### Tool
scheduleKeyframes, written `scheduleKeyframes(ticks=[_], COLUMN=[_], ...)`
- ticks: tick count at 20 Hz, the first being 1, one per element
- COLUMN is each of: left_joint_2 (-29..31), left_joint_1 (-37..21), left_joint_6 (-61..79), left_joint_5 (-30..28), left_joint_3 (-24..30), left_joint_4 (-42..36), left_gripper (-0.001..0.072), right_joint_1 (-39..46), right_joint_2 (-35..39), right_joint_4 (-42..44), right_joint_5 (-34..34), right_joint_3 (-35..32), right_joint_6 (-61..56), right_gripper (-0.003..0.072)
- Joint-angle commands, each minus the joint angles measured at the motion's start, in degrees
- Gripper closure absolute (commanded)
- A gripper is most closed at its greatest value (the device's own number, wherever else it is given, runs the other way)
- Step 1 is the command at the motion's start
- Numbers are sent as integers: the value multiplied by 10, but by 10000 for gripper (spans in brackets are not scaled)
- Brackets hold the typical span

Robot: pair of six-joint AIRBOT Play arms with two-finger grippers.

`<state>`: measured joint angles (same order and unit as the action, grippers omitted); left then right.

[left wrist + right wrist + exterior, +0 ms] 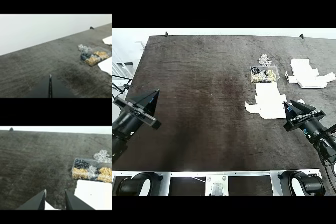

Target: Fold the box and place the chain.

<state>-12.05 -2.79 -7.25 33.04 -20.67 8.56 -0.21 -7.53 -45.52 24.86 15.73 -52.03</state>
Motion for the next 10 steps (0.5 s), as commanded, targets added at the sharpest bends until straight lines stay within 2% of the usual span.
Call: scheduleKeyframes(ticks=[1, 2, 3, 4, 8, 9, 10], left_joint_2=[0, 0, 0, 0, 0, 0, 0], left_joint_1=[-1, -1, -1, -1, 0, -1, -1], left_joint_6=[0, 0, 0, 0, 0, 0, 0], left_joint_5=[0, 0, 0, 0, 0, 0, 0], left_joint_3=[1, 1, 1, 0, 0, 0, 0], left_joint_4=[0, 0, 0, 0, 0, 0, 0], left_gripper=[688, 688, 688, 688, 688, 688, 688], right_joint_1=[0, 0, 0, 0, 1, 6, 19], right_joint_2=[0, 0, 0, 0, -8, -26, -54], right_joint_4=[0, 1, 0, 0, -2, -2, -1], right_joint_5=[0, 0, -3, -17, -116, -125, -124], right_joint_3=[-1, -1, 0, 0, 21, 32, 46], right_joint_6=[0, 0, 0, 0, 0, 0, -3], right_gripper=[392, 365, 282, 137, 134, 170, 171])
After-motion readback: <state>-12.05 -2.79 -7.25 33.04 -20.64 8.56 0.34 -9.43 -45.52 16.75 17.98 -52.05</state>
